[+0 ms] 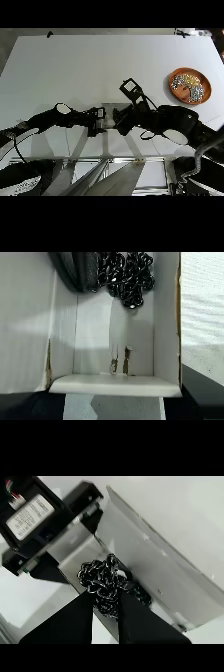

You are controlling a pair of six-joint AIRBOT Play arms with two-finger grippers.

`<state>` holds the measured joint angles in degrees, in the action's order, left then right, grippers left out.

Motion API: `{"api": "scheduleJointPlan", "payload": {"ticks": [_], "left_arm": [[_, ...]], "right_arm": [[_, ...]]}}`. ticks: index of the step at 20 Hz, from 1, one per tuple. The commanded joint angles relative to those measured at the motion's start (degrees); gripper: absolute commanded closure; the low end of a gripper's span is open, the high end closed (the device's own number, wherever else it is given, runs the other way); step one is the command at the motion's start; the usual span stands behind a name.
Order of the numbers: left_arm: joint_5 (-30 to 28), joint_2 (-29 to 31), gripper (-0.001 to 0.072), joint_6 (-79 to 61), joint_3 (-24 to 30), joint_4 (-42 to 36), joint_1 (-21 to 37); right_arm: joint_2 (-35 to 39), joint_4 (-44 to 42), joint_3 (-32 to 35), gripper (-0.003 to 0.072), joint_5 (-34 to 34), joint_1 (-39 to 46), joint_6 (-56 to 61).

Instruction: Fold the box and place the chain.

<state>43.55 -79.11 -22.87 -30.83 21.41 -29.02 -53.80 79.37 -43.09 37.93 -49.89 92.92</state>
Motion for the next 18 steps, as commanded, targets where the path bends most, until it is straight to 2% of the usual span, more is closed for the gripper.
{"api": "scheduleJointPlan", "payload": {"ticks": [1, 6, 9, 13, 16, 18], "left_arm": [[-0.02, 0.02, 0.0567, -0.02, 0.00, 0.02, -0.02], [0.00, 0.02, 0.0567, -0.02, 0.00, 0.02, -0.02], [0.00, 0.02, 0.0567, -0.02, 0.00, 0.02, -0.02], [0.00, 0.02, 0.0567, -0.02, 0.00, 0.02, -0.02], [-0.02, 0.02, 0.0567, -0.02, 0.00, 0.02, -0.02], [0.00, 0.02, 0.0567, -0.02, 0.00, 0.02, -0.02]], "right_arm": [[-5.79, -1.84, -0.04, 0.0676, 2.38, -0.15, 0.50], [-14.05, -1.75, -0.04, 0.0672, 1.51, -0.13, 5.07], [-16.72, -1.49, -0.04, 0.0569, -0.28, 0.02, 8.00], [-16.41, -2.08, -0.24, 0.0569, -1.75, 0.02, 8.00], [-13.00, -0.90, -0.59, 0.0566, -0.72, 0.04, 7.96], [-10.93, -0.57, -0.61, 0.0481, 0.74, 1.18, 8.00]]}}
